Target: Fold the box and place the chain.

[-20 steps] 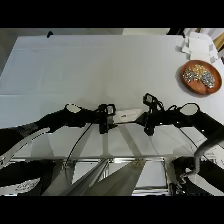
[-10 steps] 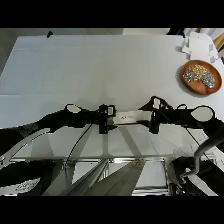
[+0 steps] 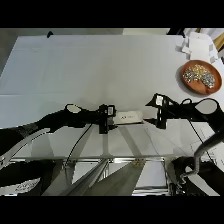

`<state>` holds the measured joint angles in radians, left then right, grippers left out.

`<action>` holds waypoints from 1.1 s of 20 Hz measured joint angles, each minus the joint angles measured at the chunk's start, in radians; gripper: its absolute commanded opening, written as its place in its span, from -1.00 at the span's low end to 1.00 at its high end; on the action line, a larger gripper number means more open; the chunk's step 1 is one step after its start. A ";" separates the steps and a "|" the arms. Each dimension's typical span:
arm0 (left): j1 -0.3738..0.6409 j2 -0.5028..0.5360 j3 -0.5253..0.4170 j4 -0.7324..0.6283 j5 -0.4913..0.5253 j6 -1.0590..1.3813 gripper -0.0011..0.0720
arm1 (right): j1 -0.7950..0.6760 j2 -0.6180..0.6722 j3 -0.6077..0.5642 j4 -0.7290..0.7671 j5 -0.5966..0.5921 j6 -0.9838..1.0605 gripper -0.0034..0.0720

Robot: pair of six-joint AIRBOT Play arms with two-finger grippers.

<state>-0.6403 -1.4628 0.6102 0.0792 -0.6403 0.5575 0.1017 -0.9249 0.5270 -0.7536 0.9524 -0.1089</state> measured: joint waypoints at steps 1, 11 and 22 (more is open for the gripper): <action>0.000 0.000 0.000 0.000 0.000 0.000 -0.60 | -0.003 -0.023 0.022 -0.010 0.018 -0.011 0.93; 0.000 0.000 0.000 0.000 0.000 0.000 -0.60 | -0.010 -0.146 0.089 -0.180 0.039 -0.023 0.94; 0.000 0.000 0.000 0.000 0.000 0.000 -0.60 | 0.042 -0.174 0.078 -0.143 0.056 -0.023 0.94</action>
